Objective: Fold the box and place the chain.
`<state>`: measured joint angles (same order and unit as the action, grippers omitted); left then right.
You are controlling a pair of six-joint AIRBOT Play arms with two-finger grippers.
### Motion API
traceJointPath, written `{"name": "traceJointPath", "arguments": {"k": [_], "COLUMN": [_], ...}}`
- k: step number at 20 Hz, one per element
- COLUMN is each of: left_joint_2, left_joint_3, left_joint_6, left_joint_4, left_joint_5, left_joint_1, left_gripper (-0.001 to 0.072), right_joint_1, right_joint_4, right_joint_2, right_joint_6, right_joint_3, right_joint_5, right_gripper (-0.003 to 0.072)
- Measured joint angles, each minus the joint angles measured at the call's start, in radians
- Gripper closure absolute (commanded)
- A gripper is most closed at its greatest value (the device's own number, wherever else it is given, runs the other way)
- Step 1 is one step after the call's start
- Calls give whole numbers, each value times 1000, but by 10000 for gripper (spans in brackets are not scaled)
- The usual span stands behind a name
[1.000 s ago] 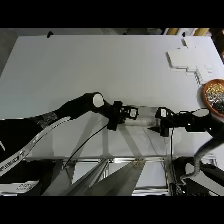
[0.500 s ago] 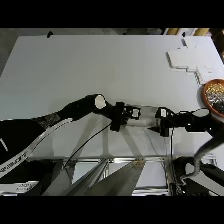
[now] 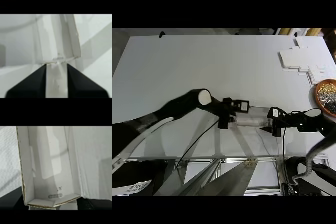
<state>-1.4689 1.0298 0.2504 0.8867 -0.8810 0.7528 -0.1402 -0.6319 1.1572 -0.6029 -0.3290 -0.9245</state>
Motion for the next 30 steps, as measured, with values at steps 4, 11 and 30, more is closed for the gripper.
{"name": "traceJointPath", "arguments": {"k": [4, 11, 30], "left_joint_2": [108, 100, 20], "left_joint_3": [0, -98, -144], "left_joint_6": [327, 816, 980], "left_joint_4": [126, 128, -229], "left_joint_5": [-111, -88, 95], "left_joint_1": [-77, -172, -67], "left_gripper": [702, 701, 635], "right_joint_1": [0, 0, 0], "right_joint_4": [0, 0, 0], "right_joint_2": [0, 0, 0], "right_joint_6": [0, 0, 0], "right_joint_3": [0, 0, 0], "right_joint_5": [0, 0, 1], "right_gripper": [228, 228, 228]}}
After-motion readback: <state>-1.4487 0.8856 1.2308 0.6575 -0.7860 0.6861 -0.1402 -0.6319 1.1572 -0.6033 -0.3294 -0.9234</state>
